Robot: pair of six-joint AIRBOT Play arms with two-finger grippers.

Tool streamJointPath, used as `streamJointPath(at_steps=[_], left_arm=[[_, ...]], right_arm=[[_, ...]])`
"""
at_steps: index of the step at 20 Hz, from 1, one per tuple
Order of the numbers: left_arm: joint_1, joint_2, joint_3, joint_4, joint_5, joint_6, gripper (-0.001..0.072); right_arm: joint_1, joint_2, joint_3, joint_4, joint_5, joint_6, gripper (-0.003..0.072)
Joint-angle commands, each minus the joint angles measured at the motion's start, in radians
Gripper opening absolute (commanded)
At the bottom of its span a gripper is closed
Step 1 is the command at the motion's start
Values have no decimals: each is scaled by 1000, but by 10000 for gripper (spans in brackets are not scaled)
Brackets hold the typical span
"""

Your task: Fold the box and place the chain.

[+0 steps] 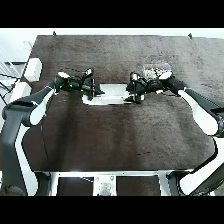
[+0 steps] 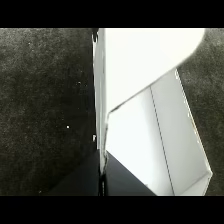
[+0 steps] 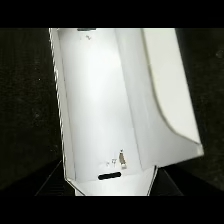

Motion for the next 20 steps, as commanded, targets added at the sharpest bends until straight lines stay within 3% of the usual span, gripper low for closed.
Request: streamJointPath(at_steps=[1,8,20], left_arm=[[0,0,0,-1,2,0,20],[0,0,0,-1,2,0,19],[0,0,0,-1,2,0,20]], right_arm=[[-2,-21,2,21,10,-34,619],[-19,-107,82,93,124,-37,619],[-22,-184,149,92,160,-37,618]])
